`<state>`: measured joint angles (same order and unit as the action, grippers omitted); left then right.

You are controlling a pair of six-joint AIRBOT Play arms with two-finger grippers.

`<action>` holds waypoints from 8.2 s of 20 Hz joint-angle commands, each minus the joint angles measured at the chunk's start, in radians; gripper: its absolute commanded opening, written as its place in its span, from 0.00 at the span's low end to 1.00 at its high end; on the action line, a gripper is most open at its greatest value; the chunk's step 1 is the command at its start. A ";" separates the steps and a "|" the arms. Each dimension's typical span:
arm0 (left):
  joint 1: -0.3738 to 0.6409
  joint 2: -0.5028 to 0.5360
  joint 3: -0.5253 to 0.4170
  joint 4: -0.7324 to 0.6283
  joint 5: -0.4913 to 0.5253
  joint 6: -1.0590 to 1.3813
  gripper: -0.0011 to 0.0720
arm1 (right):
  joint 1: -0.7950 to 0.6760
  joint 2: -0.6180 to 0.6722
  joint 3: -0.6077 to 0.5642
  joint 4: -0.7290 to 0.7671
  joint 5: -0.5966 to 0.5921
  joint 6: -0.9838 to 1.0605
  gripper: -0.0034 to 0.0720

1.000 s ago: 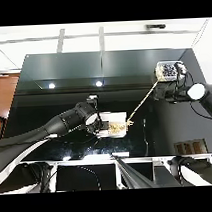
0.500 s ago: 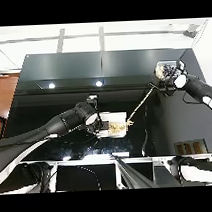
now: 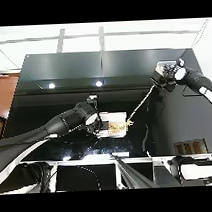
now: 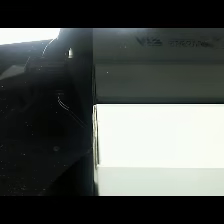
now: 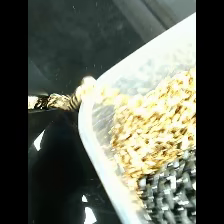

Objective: Fold the box and place the chain.

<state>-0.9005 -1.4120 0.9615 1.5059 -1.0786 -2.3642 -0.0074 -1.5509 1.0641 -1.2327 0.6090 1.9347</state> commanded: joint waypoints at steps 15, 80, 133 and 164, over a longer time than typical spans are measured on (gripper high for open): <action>0.000 0.000 0.000 0.000 0.000 0.000 0.06 | 0.055 0.825 0.168 0.393 0.702 -0.518 0.05; 0.000 0.000 0.000 0.000 0.000 0.000 0.06 | 0.375 0.441 -0.572 0.543 0.183 -2.134 0.92; 0.000 0.000 0.000 0.000 0.000 0.000 0.06 | 0.451 0.620 -0.334 0.643 0.482 -1.220 0.06; 0.000 0.000 0.000 0.000 0.000 0.000 0.06 | 0.288 0.409 -0.559 0.481 0.092 -1.920 0.84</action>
<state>-0.9005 -1.4120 0.9615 1.5059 -1.0786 -2.3642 0.2798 -1.1229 0.5053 -0.8150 0.7212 0.0734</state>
